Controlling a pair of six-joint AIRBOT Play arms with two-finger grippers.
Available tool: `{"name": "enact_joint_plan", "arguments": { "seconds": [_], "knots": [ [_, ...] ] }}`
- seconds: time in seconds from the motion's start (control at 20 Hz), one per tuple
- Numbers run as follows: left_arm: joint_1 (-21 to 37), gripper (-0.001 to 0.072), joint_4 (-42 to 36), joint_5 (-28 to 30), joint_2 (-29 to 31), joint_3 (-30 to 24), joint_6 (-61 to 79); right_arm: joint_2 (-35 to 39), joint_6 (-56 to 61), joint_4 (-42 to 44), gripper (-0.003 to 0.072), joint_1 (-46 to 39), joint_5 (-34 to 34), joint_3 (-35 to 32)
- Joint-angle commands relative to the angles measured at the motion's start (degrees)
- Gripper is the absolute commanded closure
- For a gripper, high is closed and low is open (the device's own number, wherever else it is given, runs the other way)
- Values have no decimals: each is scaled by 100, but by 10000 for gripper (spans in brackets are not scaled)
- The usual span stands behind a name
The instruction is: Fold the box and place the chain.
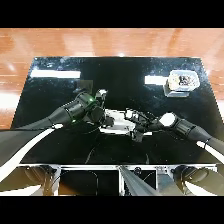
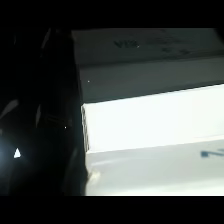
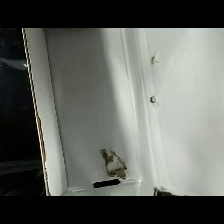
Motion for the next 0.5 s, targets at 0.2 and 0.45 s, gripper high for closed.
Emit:
{"name": "enact_joint_plan", "arguments": {
  "seconds": [0.2, 0.45],
  "knots": [
    [-26, 386, 42, -11, -160, 52, -44, -2, 0, -2, 139, -2, 0, -2],
    [-26, 386, 42, -11, -197, 52, -44, -2, 0, -17, 139, -2, -2, -4]
  ]
}}
